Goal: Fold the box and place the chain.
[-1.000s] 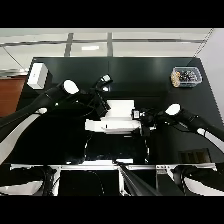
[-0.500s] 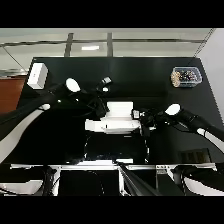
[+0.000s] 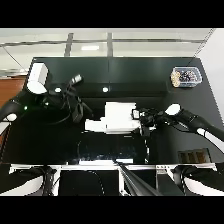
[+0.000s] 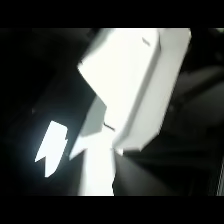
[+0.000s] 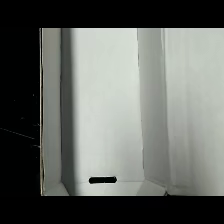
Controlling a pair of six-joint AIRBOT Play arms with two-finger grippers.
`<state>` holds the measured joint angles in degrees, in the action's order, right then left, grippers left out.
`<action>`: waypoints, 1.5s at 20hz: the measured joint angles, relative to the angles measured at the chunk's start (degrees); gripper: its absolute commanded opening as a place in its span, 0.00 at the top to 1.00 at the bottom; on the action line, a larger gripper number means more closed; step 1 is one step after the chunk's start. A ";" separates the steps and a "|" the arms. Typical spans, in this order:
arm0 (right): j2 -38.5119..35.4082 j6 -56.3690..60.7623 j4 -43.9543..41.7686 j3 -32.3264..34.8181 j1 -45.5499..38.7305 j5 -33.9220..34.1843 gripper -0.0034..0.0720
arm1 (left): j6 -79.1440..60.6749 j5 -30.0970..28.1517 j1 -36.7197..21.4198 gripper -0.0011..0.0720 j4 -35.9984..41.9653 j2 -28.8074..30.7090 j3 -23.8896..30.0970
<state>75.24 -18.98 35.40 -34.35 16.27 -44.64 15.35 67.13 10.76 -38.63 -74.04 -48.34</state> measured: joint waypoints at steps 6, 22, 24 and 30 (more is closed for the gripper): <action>0.00 0.11 -0.02 0.00 0.00 0.09 0.79 | -16.24 -8.74 7.41 0.01 -5.46 -0.04 4.74; 0.00 0.11 -0.02 0.00 0.00 0.13 0.79 | -25.75 -17.31 13.20 0.74 0.37 -5.68 5.46; 0.00 0.09 -0.02 0.00 0.00 0.13 0.79 | -25.79 -17.38 13.35 0.74 0.76 -5.68 5.46; 0.00 -0.09 0.04 0.00 0.00 0.07 0.79 | -25.79 -17.22 14.38 0.74 3.50 -5.79 5.49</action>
